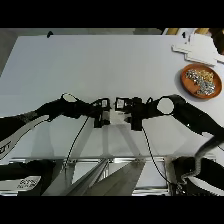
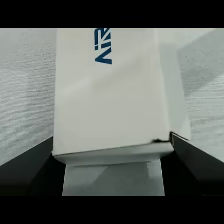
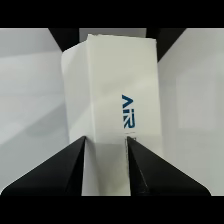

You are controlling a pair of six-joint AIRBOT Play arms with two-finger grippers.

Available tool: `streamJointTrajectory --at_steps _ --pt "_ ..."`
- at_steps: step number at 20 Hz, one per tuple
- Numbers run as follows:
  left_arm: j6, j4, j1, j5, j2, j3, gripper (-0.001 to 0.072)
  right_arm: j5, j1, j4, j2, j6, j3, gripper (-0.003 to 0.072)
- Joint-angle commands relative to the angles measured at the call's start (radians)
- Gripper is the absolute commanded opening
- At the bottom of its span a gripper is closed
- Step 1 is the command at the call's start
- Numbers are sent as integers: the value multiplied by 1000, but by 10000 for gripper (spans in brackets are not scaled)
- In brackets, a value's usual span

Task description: Fold the box and place the chain.

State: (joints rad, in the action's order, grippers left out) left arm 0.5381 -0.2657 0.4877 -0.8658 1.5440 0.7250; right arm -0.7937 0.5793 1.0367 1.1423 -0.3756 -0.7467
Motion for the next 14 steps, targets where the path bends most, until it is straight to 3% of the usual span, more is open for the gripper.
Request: streamJointTrajectory --at_steps 1,2,4,14 --pt "3 -4 0 -6 0 0 82 43 0 32 -29 -21 -1 243" --pt "3 -4 0 -6 0 0 82 45 0 31 -31 -21 -1 240" --pt "3 -4 0 -6 0 0 82 46 0 23 -31 -24 -1 159" --pt "3 -3 0 -6 0 0 82 54 0 11 -23 -42 2 160"
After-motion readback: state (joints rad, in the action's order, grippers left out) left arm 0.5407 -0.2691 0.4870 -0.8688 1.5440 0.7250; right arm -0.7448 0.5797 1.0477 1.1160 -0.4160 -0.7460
